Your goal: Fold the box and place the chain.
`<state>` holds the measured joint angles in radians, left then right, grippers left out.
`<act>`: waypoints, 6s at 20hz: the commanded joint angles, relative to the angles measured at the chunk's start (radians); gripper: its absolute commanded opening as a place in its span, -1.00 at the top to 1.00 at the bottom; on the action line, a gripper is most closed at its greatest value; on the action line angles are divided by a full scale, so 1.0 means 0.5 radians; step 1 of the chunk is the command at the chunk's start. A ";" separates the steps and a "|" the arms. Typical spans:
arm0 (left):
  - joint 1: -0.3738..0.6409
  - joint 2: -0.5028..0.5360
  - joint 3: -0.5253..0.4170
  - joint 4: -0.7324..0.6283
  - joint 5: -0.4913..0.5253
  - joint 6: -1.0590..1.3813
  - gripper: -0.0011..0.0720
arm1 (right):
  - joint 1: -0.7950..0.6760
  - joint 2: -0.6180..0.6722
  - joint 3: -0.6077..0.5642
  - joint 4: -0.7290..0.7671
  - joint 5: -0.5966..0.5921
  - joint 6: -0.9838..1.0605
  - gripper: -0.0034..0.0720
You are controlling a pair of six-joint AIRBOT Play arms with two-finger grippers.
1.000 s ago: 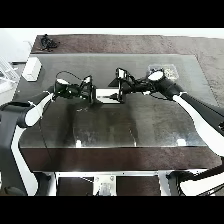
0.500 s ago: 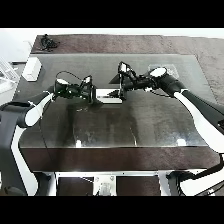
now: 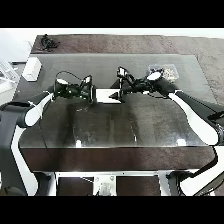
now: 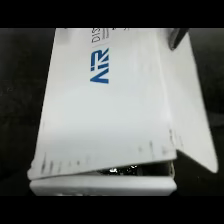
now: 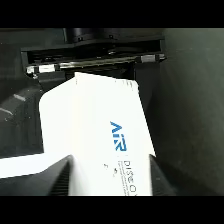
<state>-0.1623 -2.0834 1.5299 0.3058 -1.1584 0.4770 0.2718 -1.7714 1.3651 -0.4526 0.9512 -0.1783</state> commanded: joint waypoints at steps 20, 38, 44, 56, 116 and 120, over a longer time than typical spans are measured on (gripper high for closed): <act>0.001 0.002 0.001 0.002 -0.006 0.005 0.18 | 0.000 -0.019 0.114 -0.070 0.071 -0.026 0.08; 0.001 0.002 0.001 0.002 -0.011 0.004 0.18 | 0.001 -0.090 0.258 -0.130 -0.056 -0.003 0.09; 0.001 0.002 0.001 0.002 -0.011 0.004 0.18 | 0.003 -0.128 0.262 -0.121 -0.133 -0.029 0.09; 0.001 0.002 0.001 0.002 -0.011 0.005 0.18 | -0.005 -0.160 0.196 -0.155 0.289 0.143 0.09; 0.251 0.516 -0.001 -0.120 0.280 -0.637 0.93 | -0.349 1.279 -0.742 -0.166 -0.167 1.138 0.90; 0.472 0.723 -0.002 -0.101 0.794 -0.883 0.93 | -0.349 1.279 -0.742 -0.165 -0.166 1.145 0.90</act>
<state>0.0051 -1.7927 1.5295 0.2485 -0.9501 0.1390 0.0971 -1.1332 0.9947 -0.5354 0.8673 0.3832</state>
